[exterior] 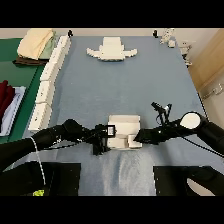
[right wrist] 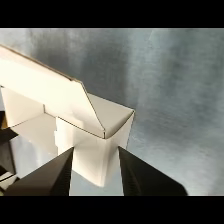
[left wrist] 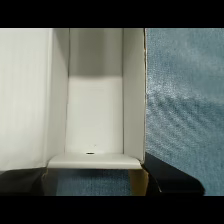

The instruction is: Fold the box.

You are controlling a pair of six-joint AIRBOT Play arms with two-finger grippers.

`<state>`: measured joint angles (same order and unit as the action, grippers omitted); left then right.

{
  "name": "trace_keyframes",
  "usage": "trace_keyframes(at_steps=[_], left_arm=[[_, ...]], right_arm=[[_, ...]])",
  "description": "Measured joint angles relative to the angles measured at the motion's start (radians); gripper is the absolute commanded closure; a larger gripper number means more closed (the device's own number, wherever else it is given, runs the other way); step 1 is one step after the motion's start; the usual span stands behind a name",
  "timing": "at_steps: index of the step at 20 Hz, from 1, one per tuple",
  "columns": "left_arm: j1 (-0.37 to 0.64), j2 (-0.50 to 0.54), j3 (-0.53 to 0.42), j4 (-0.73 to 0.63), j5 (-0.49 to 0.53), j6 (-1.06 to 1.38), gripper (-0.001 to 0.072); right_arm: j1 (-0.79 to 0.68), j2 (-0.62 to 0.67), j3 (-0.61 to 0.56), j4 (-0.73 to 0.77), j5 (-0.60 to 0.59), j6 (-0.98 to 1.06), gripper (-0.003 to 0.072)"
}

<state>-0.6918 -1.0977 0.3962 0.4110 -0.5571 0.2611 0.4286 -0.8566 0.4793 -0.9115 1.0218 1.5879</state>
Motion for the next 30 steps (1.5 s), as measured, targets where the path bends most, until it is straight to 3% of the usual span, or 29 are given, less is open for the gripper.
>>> trace_keyframes(at_steps=[11,14,15,26,30], left_arm=[[0.000,0.000,0.000,0.000,0.000,-0.002,0.0195],[0.000,0.000,0.000,0.000,0.000,0.000,0.0195],[0.000,0.000,0.000,0.000,0.000,0.001,0.0195],[0.000,0.000,0.000,0.000,0.000,0.001,0.0195],[0.000,0.000,0.000,0.000,0.000,0.000,0.0195]], right_arm=[[0.329,-0.226,0.229,-0.424,0.020,0.495,0.0245],[0.358,-0.257,0.254,-0.482,0.045,0.591,0.0257],[0.363,-0.262,0.257,-0.500,0.059,0.620,0.0306],[0.433,-0.284,0.267,-0.619,0.167,0.867,0.0324],[0.464,-0.301,0.269,-0.641,0.166,0.937,0.0433]])
